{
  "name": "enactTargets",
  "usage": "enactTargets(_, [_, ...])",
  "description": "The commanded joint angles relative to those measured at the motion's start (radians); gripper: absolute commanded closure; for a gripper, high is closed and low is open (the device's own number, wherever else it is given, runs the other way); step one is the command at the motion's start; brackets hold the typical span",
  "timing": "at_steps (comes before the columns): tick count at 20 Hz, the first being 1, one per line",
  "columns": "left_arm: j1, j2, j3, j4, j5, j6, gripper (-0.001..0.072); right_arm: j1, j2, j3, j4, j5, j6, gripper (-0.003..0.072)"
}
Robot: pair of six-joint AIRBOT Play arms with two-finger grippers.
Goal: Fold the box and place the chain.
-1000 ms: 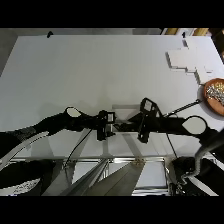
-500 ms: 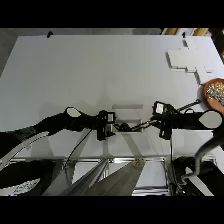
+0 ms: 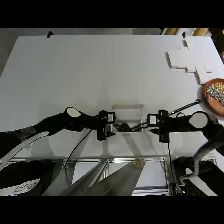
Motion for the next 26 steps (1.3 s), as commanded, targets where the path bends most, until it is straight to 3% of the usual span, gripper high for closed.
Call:
enactTargets(1, [0.000, 0.000, 0.000, 0.000, 0.000, 0.000, 0.0456, 0.054, -0.061, -0.004, 0.008, -0.067, -0.011, 0.0449])
enactTargets(13, [0.000, 0.000, 0.000, 0.000, 0.000, 0.000, 0.0456, 0.066, -0.185, -0.004, 0.066, -0.141, -0.011, 0.0480])
enactTargets(15, [0.000, 0.000, 0.000, 0.000, 0.000, 0.000, 0.0456, 0.066, -0.179, -0.004, 0.040, -0.092, -0.002, 0.0666])
enactTargets(16, [0.000, 0.000, 0.000, 0.000, 0.000, 0.000, 0.0456, 0.066, -0.169, -0.004, 0.019, -0.069, 0.011, 0.0666])
enactTargets(22, [0.000, 0.000, 0.000, 0.000, 0.000, 0.000, 0.0456, 0.066, 0.011, -0.004, -0.121, 0.014, 0.212, 0.0666])
enactTargets(26, [0.000, 0.000, 0.000, 0.000, 0.000, 0.000, 0.0456, 0.066, 0.185, -0.004, -0.005, 0.080, 0.298, 0.0666])
